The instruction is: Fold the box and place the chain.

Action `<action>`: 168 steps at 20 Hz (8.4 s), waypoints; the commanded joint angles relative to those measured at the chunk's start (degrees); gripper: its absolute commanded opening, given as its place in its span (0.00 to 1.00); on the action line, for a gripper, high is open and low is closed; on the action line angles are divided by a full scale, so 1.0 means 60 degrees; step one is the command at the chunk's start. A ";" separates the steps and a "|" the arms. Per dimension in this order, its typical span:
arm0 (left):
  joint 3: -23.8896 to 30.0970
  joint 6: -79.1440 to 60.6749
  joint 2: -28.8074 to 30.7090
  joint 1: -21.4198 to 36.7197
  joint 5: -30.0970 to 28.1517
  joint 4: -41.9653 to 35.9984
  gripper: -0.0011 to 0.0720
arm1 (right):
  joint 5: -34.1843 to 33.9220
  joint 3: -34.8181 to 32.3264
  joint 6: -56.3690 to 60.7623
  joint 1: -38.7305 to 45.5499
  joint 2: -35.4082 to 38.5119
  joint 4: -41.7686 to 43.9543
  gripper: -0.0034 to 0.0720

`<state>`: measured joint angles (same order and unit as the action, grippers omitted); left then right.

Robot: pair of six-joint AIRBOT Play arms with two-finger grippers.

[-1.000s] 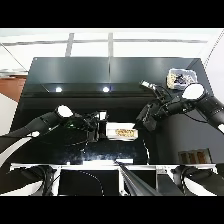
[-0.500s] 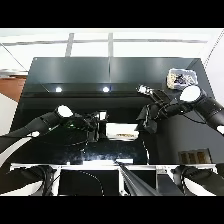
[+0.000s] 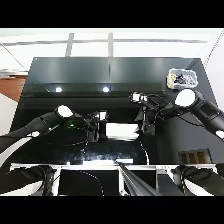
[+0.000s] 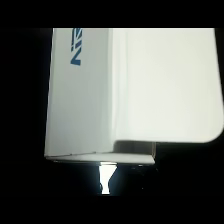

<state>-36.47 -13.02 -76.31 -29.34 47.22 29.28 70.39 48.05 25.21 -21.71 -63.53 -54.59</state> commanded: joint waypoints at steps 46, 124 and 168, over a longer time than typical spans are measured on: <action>-0.0004 -0.0004 -0.0007 -0.0007 0.0000 0.0007 0.49 | -0.0368 -0.0433 0.1235 -0.0270 0.0025 -0.0051 0.55; -0.0004 0.0000 -0.0007 -0.0007 0.0000 0.0007 0.49 | -0.1155 -0.1887 0.5231 0.0266 -0.0368 0.3417 0.11; -0.1078 0.1843 0.0546 -0.1355 -0.0659 -0.0714 0.98 | -0.0696 -0.1596 0.5195 0.3439 0.1483 0.2976 0.11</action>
<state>-40.64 -0.49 -70.15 -35.33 45.60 25.71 66.41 38.44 56.36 -1.10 -54.65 -36.60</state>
